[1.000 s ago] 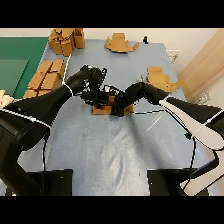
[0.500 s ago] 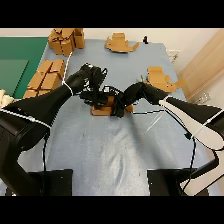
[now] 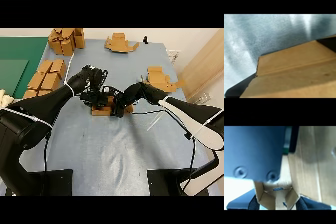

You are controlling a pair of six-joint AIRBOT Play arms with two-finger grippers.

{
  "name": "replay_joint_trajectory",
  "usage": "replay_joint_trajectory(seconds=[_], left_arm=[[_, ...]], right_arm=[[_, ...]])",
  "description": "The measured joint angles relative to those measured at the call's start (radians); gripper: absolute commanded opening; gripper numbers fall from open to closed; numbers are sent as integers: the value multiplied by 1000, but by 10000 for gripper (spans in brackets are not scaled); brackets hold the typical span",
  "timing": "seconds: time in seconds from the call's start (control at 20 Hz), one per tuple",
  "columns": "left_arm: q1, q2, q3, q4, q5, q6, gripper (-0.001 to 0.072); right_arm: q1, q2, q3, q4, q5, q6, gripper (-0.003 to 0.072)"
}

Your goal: Fold the box.

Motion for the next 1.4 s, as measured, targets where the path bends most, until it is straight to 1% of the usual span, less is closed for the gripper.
replay_joint_trajectory(seconds=[0.15,0.2,0.3,0.35,0.4,0.45,0.5,0.55,1.05,1.4], left_arm=[[-5,-15,0,5,-2,-33,431],[-7,-21,0,8,-2,-46,401],[-13,-30,0,15,-2,-70,401],[-16,-33,0,19,-2,-79,320],[-20,-35,0,29,-4,-89,163],[-24,-37,0,44,-7,-97,156],[-26,-37,0,47,-7,-105,108],[-30,-38,0,52,-5,-108,19],[-44,-40,0,63,0,-145,17],[-72,-41,0,145,-24,-226,16]], right_arm=[[0,0,0,0,0,0,519],[0,0,0,0,0,0,519],[0,0,0,0,0,0,519],[0,0,0,-1,0,0,519],[0,0,0,-2,0,0,519],[-1,0,0,-4,-2,0,519],[-2,0,0,-4,-2,0,519],[-2,0,0,-5,-3,0,519],[-2,0,0,-2,-3,-1,519],[-2,0,-2,2,-3,0,519]])
